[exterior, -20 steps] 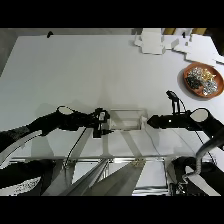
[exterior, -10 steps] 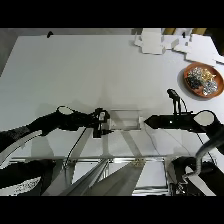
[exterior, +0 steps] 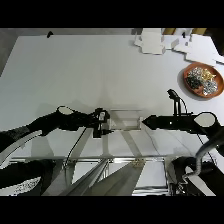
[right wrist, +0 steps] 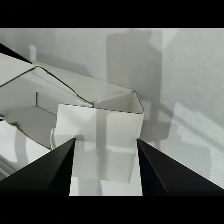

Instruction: Fold the box and place the chain.

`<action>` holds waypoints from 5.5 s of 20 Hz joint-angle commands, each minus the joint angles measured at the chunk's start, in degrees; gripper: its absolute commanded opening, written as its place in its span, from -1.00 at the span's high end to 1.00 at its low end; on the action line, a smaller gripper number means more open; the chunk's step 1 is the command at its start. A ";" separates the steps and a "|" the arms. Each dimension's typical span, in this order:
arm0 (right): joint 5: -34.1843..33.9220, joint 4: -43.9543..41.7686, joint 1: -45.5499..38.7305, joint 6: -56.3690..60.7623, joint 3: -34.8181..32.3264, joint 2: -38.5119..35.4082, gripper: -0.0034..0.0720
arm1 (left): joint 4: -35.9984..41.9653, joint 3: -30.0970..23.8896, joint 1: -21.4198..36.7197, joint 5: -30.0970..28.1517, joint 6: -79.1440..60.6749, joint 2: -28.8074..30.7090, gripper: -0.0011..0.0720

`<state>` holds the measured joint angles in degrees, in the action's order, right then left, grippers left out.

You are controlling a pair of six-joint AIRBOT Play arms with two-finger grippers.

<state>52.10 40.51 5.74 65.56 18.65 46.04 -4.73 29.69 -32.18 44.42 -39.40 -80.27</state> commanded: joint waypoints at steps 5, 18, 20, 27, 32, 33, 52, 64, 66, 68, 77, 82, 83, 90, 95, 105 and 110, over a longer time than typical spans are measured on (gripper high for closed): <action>-0.61 0.28 0.04 -0.02 -0.72 -0.07 -0.36 | 0.00 0.04 -0.04 -0.02 -0.02 0.00 0.70; -5.70 2.71 8.94 6.32 1.01 -0.04 -0.27 | 0.00 0.04 -0.04 -0.02 -0.02 0.00 0.70; -6.27 8.07 11.39 10.99 2.51 0.35 -0.25 | 0.00 0.04 -0.04 -0.02 -0.02 0.00 0.70; -6.29 21.40 23.39 26.67 10.40 8.24 -0.20 | 0.00 0.04 -0.04 -0.02 -0.02 0.00 0.70; -3.13 31.61 27.26 38.21 15.17 14.10 -0.16 | 0.00 0.04 -0.04 -0.02 -0.02 0.00 0.70; -2.84 32.63 27.82 40.19 15.78 15.04 -0.16 | -0.02 0.04 -0.04 -0.02 -0.02 0.00 0.70; 1.36 40.70 34.67 54.51 23.37 25.99 0.87 | 0.00 0.04 -0.04 -0.02 -0.02 0.00 0.70; 0.76 40.94 34.67 55.98 23.37 26.23 0.73 | 0.00 0.04 -0.04 0.00 -0.02 0.00 0.70; 0.83 40.89 34.67 55.98 23.37 26.23 0.87 | -0.02 0.04 -0.04 -0.02 -0.02 0.00 0.70; 0.81 40.92 34.67 55.93 23.37 26.23 0.85 | 0.00 0.04 -0.04 -0.02 -0.02 0.00 0.70; 11.45 46.86 33.99 44.37 24.63 13.62 0.19 | 0.00 0.04 -0.04 -0.02 -0.02 0.00 0.70; 21.57 46.56 27.80 35.45 31.21 7.10 0.15 | -0.02 0.04 -0.04 -0.02 -0.02 0.00 0.70; 22.88 46.36 25.51 33.46 32.98 7.13 0.09 | 0.00 0.04 -0.04 -0.02 -0.02 0.00 0.70; 25.81 43.54 7.06 21.97 55.84 14.53 0.14 | -0.02 0.04 -0.04 -0.02 -0.02 0.00 0.70; 22.03 43.28 -1.18 20.87 59.19 23.54 0.14 | 0.00 0.04 -0.04 -0.02 -0.02 0.00 0.70; 9.62 46.62 -15.41 18.05 59.19 32.81 0.14 | 0.00 0.04 -0.04 -0.02 -0.02 0.00 0.70; 2.73 51.08 -22.97 16.37 59.19 34.91 0.33 | 0.00 0.04 -0.04 -0.02 -0.02 0.00 0.70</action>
<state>59.83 88.95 -13.10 82.76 77.78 79.64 -4.71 29.69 -32.23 44.40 -39.40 -80.27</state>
